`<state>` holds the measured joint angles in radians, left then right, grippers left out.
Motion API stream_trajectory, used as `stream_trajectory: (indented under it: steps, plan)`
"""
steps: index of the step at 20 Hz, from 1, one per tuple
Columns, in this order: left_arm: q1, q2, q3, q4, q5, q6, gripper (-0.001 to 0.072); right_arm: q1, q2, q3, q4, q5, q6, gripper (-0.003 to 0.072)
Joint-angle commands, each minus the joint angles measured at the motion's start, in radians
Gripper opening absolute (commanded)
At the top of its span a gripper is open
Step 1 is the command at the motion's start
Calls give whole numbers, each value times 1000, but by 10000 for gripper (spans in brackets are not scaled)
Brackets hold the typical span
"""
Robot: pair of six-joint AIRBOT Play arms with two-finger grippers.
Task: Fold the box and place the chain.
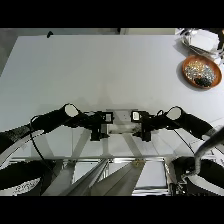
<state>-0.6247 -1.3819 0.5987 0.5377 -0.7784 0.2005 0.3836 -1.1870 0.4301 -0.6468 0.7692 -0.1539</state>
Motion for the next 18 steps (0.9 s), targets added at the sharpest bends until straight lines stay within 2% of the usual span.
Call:
stream_trajectory:
  steps: [1, 2, 3, 5, 6, 9, 14, 18]
  plan:
    - [0, 0, -1, 0, 0, 0, 256, 0, 0, 1, -2, 2, -2, 274]
    - [0, 0, -1, 0, 0, 0, 256, 0, 1, 1, -5, 1, -3, 275]
    - [0, 0, -1, 0, 0, 0, 256, 0, 1, 1, -5, 1, -5, 332]
    - [0, 0, -1, 0, 0, 0, 256, 0, 3, 1, -4, 2, 5, 613]
    - [0, 0, -1, 0, 0, 0, 256, 0, 6, 1, -5, 0, 22, 697]
    - [0, 0, -1, 0, 0, 0, 256, -2, 31, 1, -33, 9, 45, 697]
    - [0, 0, -1, 0, 0, 0, 256, -2, 85, 1, -250, 36, 209, 697]
    - [0, 0, -1, 0, 0, 0, 256, -2, 183, 1, -389, 67, 310, 696]
